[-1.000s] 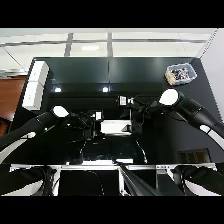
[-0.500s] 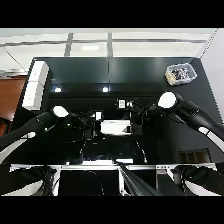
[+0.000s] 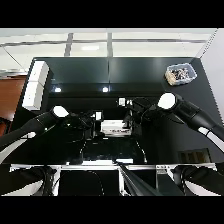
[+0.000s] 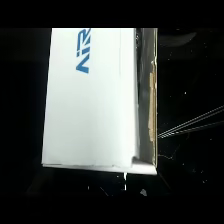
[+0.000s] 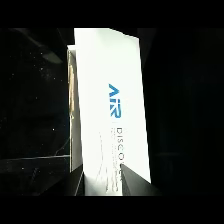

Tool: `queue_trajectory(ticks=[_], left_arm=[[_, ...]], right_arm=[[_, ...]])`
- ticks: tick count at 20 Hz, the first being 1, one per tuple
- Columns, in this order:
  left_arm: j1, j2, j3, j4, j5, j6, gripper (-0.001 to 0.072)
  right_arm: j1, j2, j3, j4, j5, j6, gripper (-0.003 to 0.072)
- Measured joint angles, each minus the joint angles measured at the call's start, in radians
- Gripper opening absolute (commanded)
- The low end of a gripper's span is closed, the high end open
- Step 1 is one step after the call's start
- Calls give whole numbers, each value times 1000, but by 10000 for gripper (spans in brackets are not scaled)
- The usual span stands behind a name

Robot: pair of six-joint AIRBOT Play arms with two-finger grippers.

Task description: Fold the box and place the chain.

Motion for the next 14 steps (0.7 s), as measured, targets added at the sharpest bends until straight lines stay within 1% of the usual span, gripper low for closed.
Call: queue_trajectory(ticks=[12, 13, 14], left_arm=[[-3, 0, 0, 3, 1, 0, 443], [-3, 0, 0, 3, 1, 0, 443], [-3, 0, 0, 3, 1, -1, 443]], right_arm=[[6, 0, -4, -27, -3, 27, 238], [6, 0, -8, -27, -3, 27, 262], [6, 0, -11, -26, -3, 28, 381]])
